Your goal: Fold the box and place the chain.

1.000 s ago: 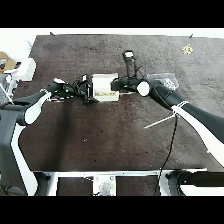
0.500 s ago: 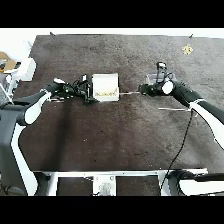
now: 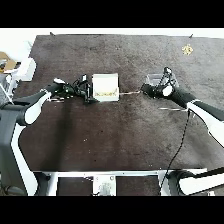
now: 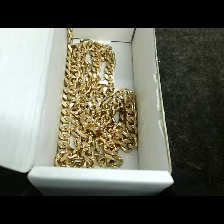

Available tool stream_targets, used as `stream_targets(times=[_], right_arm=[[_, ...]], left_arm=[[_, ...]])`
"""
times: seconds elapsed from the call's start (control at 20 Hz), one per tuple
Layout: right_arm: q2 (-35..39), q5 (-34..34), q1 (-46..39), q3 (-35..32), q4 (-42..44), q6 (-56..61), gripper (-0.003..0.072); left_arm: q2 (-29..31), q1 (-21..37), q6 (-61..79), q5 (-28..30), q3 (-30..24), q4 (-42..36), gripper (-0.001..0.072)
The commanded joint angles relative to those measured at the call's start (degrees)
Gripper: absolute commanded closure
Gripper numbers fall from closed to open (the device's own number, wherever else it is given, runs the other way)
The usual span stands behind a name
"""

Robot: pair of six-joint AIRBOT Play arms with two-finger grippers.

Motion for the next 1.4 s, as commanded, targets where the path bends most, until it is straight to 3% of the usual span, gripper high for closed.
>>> stream_targets(times=[0.0,0.1,0.15,0.3,0.35,0.45,0.7,0.9,1.2,1.35], right_arm=[[-1.1,-4.5,0.0,0.0,4.1,0.1,0.0431],[-2.2,-4.4,0.0,0.0,5.0,0.6,0.0435],[-2.8,-5.5,0.3,0.0,5.2,0.5,0.0566],[-3.3,-8.8,1.9,0.0,5.4,0.5,0.0603],[-3.3,-9.2,2.6,0.0,5.4,0.5,0.0684],[-1.2,-9.4,4.4,0.0,5.3,0.3,0.0687],[12.8,-8.1,11.8,0.0,0.4,-2.1,0.0686],[21.3,-11.5,19.5,0.0,-0.5,-2.1,0.0687],[20.0,-20.1,28.6,1.8,-0.4,-2.0,0.0687],[16.9,-19.5,30.5,1.7,-0.4,-0.3,0.0687]], left_arm=[[0.0,0.0,0.0,0.0,0.0,0.0,0.0539],[0.0,0.0,0.0,0.0,0.0,0.0,0.0539],[0.0,0.0,0.0,0.0,0.0,0.0,0.0539],[0.0,0.0,0.0,0.0,0.0,0.0,0.0539],[0.0,0.0,0.0,0.0,0.0,0.0,0.0539],[0.0,0.0,0.0,0.0,0.0,0.0,0.0539],[0.0,0.0,0.0,0.0,0.0,0.0,0.0539],[0.0,0.0,0.0,0.0,0.0,0.0,0.0539],[0.0,0.0,0.0,0.0,0.0,0.0,0.0539],[0.0,0.0,0.0,0.0,0.0,0.0,0.0539]])
